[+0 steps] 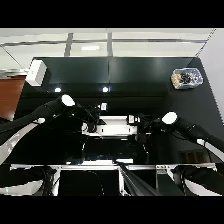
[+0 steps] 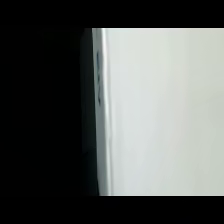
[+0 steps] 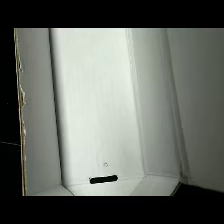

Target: Fold the box and place the chain.

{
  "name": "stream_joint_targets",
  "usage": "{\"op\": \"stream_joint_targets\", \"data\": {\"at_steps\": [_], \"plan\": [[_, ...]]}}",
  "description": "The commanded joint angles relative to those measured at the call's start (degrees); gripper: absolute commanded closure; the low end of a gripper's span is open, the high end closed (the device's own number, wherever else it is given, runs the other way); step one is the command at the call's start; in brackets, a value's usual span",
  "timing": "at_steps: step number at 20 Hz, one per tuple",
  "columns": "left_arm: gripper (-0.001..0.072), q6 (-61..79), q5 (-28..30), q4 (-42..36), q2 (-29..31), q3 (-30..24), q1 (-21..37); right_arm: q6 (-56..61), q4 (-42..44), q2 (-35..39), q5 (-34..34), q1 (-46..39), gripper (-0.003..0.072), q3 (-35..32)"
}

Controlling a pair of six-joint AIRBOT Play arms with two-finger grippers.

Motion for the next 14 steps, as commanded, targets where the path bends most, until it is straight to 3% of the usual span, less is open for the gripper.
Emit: {"op": "stream_joint_targets", "data": {"at_steps": [1, 11, 12, 13, 14], "plan": [[0.0681, 0.07, 0.02, 0.02, 0.02, 0.02, -0.02, 0.39, -0.66, -0.04, 0.09, 0.02, -0.0026, 0.07], [0.0681, 0.07, 0.02, 0.04, 0.02, 0.02, 0.00, 0.55, -0.96, -0.07, 0.09, 0.02, -0.0024, 0.07], [0.0681, 0.07, 0.02, 0.02, 0.02, 0.02, 0.04, 0.55, -0.96, -0.07, 0.09, 0.02, 0.0014, 0.07], [0.0681, 0.07, 0.02, 0.02, 0.02, 0.02, 0.04, 0.55, -0.98, -0.07, 0.11, 0.02, 0.0145, 0.07], [0.0681, 0.04, 0.00, 0.02, 0.02, 0.02, 0.04, 0.55, -0.98, -0.07, 0.09, 0.02, 0.0148, 0.07]]}}
